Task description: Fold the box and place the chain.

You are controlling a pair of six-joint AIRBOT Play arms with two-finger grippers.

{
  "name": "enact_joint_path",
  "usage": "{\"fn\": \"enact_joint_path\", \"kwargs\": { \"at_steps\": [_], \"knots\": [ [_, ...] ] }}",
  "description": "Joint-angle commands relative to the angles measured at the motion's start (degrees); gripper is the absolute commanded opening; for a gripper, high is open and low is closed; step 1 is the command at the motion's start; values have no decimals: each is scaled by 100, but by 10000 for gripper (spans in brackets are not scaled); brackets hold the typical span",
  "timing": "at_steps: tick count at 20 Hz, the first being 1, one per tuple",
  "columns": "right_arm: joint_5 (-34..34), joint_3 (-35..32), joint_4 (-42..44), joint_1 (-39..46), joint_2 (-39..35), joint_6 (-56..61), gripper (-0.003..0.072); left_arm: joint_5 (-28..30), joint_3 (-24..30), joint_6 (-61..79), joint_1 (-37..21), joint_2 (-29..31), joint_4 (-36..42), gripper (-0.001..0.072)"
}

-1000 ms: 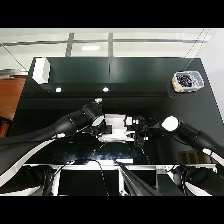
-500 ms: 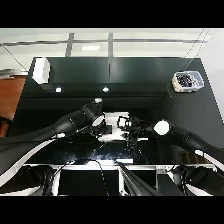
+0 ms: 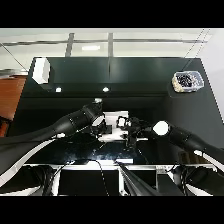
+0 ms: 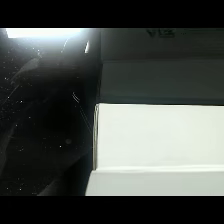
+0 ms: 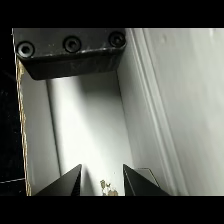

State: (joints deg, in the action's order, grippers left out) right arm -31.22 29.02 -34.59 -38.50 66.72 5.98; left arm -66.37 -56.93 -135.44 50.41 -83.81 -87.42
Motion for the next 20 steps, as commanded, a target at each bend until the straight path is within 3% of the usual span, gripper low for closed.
{"fn": "enact_joint_path", "kwargs": {
  "at_steps": [1,4,6,8,9,10,13,16,20],
  "knots": [
    [20,4,-2,-4,-72,9,341,4,4,2,-2,-2,0,32],
    [-199,4,-11,278,-396,101,340,-28,4,4,-4,-2,7,32],
    [-520,4,-4,739,-761,308,177,-31,4,4,-4,-2,4,33],
    [-1016,4,-15,1309,-1128,435,174,-31,4,4,-2,-2,2,32],
    [-1307,4,-52,1665,-1309,527,49,-28,4,4,-4,-9,2,32],
    [-1547,4,-127,2039,-1438,741,22,-28,4,4,-2,-17,4,32],
    [-1792,4,-367,3342,-1508,2487,21,-37,4,4,0,-44,7,32],
    [-2179,0,-824,4645,-1506,4990,22,-68,4,4,-2,-46,9,33],
    [-2855,-267,-1764,5049,-1499,6645,21,-44,4,4,-4,-46,4,32]
  ]
}}
